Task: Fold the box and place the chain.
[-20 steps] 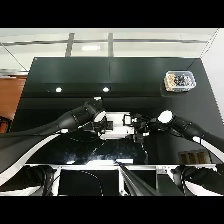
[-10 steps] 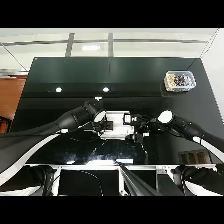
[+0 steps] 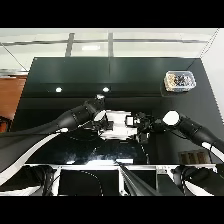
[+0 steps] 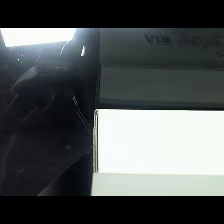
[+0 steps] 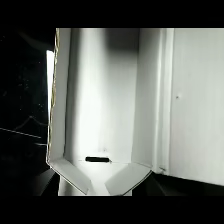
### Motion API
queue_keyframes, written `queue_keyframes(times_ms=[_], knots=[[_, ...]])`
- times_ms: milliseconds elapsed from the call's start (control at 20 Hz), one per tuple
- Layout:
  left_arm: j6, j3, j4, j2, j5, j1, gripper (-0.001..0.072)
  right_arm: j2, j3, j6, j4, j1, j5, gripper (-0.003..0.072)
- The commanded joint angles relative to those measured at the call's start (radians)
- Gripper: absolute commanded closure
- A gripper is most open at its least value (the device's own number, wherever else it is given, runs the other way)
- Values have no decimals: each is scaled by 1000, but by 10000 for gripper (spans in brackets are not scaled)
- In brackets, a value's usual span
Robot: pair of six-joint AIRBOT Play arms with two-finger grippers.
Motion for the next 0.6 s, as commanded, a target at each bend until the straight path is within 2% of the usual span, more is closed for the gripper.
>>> queue_keyframes(times_ms=[0, 50, 150, 250, 550], knots=[[6, 1, 2, 0, 19, 2, 679, 11, 0, 0, -24, 16, -29, 85], [6, 1, 2, 0, 24, 2, 678, 10, 0, 0, -24, 21, -33, 219], [6, 1, 2, 0, 29, 2, 678, 2, 0, 7, -19, 21, -29, 283], [6, 1, 2, 0, 29, 2, 679, -5, 0, 55, -20, 20, -30, 514], [6, 1, 2, 0, 29, 2, 678, -5, 0, 124, -12, 17, -34, 516]])
